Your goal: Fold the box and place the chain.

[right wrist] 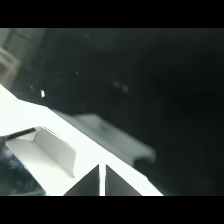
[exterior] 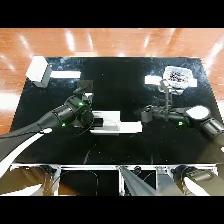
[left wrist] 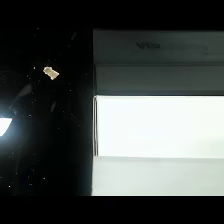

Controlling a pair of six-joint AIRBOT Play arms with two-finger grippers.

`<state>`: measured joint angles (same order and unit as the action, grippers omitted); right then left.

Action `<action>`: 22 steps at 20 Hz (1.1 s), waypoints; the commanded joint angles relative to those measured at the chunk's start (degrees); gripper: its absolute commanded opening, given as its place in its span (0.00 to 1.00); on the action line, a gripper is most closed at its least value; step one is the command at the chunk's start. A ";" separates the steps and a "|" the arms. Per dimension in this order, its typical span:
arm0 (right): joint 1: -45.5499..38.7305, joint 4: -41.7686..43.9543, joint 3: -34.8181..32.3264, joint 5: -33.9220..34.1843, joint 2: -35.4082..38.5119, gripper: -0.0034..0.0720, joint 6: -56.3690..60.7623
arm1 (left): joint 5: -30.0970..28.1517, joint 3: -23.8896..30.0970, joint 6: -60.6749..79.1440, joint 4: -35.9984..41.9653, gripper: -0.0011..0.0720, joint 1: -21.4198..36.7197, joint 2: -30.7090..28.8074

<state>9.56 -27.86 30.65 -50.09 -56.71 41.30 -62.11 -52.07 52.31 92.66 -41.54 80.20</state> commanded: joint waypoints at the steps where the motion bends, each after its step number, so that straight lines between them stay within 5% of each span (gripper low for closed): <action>1: -10.27 -8.66 0.04 -9.55 0.07 0.08 17.09 | 1.53 -0.02 0.00 -0.02 0.05 -0.04 0.07; 4: -13.66 -23.19 -0.26 -8.83 -1.07 0.08 31.95 | 1.62 -0.02 0.00 0.02 0.05 -0.04 0.07; 6: -13.20 -24.98 -1.27 -9.01 -3.96 0.08 35.56 | 1.57 -0.02 0.00 0.02 0.05 -0.04 0.07; 13: -5.75 -14.86 -1.27 -4.79 -17.00 0.08 30.91 | 1.44 -0.02 0.00 0.61 0.05 -0.04 0.07; 18: 1.49 -4.33 1.60 -5.01 -19.28 0.09 23.15 | 1.09 -0.02 0.07 0.61 0.05 -0.04 0.07; 19: 2.43 -3.56 2.67 -5.49 -19.28 0.52 23.08 | 1.09 -0.02 0.09 0.63 0.05 -0.04 0.07; 20: 3.13 -3.69 3.85 -6.47 -19.28 0.76 23.08 | 1.07 -0.02 0.11 0.63 0.05 -0.04 0.07; 22: 3.54 -3.65 6.29 -9.55 -19.26 0.76 22.29 | 1.09 -0.02 0.20 0.63 0.05 -0.04 0.07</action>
<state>11.38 -34.22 34.22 -56.34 -75.66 65.63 -60.49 -52.07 52.34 93.25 -41.58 80.25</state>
